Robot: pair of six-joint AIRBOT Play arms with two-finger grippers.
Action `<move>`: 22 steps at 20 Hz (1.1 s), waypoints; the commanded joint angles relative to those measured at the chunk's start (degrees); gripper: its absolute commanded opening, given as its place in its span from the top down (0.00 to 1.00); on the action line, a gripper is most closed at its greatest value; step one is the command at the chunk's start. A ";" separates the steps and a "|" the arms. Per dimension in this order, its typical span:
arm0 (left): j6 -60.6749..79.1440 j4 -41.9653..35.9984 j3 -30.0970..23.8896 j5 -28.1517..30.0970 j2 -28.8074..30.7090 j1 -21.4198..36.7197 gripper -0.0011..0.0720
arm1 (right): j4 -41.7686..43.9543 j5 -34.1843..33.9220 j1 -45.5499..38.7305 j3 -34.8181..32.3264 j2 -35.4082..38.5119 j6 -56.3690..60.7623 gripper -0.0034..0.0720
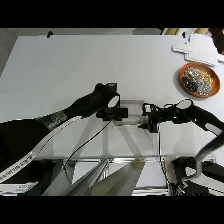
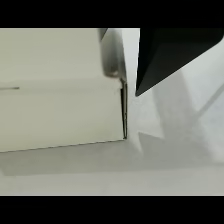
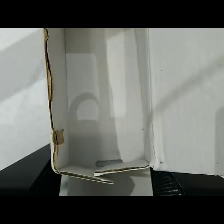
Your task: Fold the box and place the chain.
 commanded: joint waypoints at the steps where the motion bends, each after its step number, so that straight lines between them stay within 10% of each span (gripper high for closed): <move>1: -0.37 -0.33 2.95 -4.15 -2.47 -0.07 0.56 | 0.02 0.02 -0.02 0.04 0.02 0.00 0.42; 11: -5.51 -1.79 2.95 -5.05 -4.76 -0.26 0.57 | 0.02 0.04 -0.02 0.04 0.02 0.00 0.42; 17: -6.16 -2.03 2.60 -4.17 -5.57 -0.81 0.97 | 0.00 0.02 -0.02 0.04 0.02 0.00 0.42; 22: -6.14 -2.05 2.60 -4.35 -5.55 -0.76 0.86 | 0.00 0.02 -0.02 0.02 0.00 0.00 0.42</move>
